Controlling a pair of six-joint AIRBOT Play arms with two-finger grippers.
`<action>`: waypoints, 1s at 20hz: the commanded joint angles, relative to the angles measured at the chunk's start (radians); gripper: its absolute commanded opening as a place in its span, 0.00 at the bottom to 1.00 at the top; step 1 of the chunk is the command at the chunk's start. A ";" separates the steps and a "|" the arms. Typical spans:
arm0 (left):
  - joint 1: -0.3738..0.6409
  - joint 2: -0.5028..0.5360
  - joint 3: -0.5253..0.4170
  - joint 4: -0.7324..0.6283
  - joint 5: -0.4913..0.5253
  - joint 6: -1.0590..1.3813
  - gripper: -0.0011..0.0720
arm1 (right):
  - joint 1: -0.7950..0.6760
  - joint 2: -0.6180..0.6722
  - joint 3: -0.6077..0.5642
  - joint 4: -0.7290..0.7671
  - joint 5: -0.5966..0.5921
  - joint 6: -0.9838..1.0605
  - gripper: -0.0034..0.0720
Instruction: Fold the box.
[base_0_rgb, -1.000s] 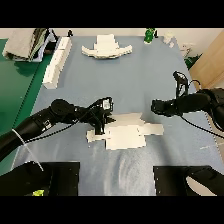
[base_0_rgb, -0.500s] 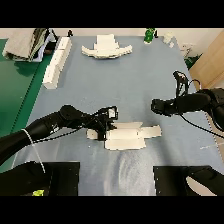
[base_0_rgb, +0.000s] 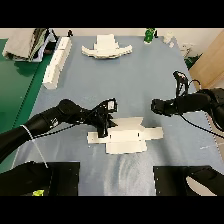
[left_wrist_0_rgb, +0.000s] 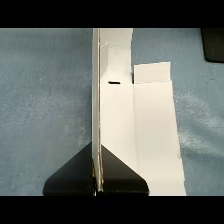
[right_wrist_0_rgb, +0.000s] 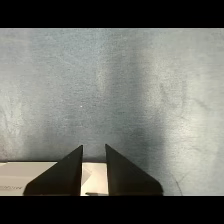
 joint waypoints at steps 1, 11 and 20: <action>0.013 -0.003 0.013 0.002 -0.050 -0.010 0.03 | 0.001 0.000 0.000 0.000 0.000 0.000 0.33; 0.011 -0.075 0.010 0.001 -0.086 -0.010 0.03 | 0.001 0.000 0.000 0.000 0.000 0.000 0.33; 0.011 -0.077 0.010 0.003 -0.139 -0.058 0.03 | 0.001 0.000 0.000 0.001 0.000 0.000 0.33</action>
